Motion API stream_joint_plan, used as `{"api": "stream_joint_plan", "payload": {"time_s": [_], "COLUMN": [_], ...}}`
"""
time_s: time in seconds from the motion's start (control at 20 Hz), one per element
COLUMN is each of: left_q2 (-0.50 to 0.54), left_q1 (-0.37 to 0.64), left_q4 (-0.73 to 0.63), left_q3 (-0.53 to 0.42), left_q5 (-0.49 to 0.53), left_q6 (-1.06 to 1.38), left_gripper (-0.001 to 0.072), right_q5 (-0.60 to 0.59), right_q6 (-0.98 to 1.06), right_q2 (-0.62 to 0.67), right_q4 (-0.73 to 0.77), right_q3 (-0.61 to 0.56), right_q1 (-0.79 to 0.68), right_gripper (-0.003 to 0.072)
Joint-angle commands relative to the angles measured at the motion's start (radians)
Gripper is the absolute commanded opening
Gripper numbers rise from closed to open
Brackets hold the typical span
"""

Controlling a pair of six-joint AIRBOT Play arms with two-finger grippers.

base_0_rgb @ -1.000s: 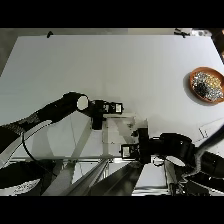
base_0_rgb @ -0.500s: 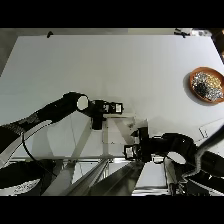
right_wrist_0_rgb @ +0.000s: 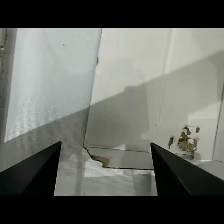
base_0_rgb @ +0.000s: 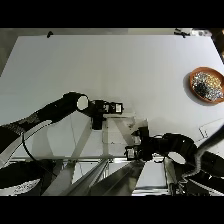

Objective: Fold the box and place the chain.

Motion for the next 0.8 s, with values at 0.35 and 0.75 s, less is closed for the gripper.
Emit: {"api": "stream_joint_plan", "payload": {"time_s": [0.35,0.75], "left_q2": [0.0,0.0], "left_q1": [0.0,0.0], "left_q4": [0.0,0.0], "left_q3": [0.0,0.0], "left_q5": [0.0,0.0], "left_q6": [0.0,0.0], "left_gripper": [0.0012,0.0012], "right_q5": [-0.04,-0.025], "right_q6": [0.072,0.071], "right_q2": [0.0,0.0], "right_q4": [-0.102,-0.101], "right_q3": [-0.006,-0.006], "right_q1": [-0.08,-0.061], "right_gripper": [0.0582,0.0591]}}
